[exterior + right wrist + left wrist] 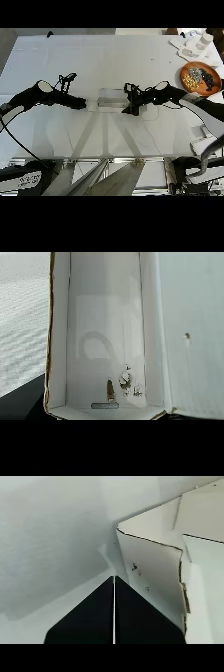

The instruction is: Fold the box and place the chain.

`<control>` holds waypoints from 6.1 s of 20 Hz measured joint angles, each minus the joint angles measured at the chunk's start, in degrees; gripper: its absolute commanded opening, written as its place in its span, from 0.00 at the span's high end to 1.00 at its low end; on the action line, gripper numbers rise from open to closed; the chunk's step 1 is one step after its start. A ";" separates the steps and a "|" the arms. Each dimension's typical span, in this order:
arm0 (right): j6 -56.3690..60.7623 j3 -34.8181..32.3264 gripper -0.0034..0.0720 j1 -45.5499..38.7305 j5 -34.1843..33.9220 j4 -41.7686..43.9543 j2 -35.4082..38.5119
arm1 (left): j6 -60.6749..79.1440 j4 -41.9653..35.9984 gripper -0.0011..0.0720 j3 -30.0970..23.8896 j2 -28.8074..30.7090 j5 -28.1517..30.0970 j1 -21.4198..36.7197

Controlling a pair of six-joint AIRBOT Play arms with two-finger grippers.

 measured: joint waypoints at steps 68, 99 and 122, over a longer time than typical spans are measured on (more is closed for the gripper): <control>0.00 0.00 0.37 0.00 0.02 0.02 0.00 | 18.80 -25.66 0.42 -0.15 -2.08 -7.69 3.45; 0.00 0.00 0.37 0.00 0.02 0.02 0.00 | 6.99 -9.70 0.98 -0.15 -4.20 -5.25 2.40; -0.02 0.00 0.37 0.00 0.02 0.00 0.00 | 16.22 -27.02 0.69 -0.15 -4.87 -7.08 2.38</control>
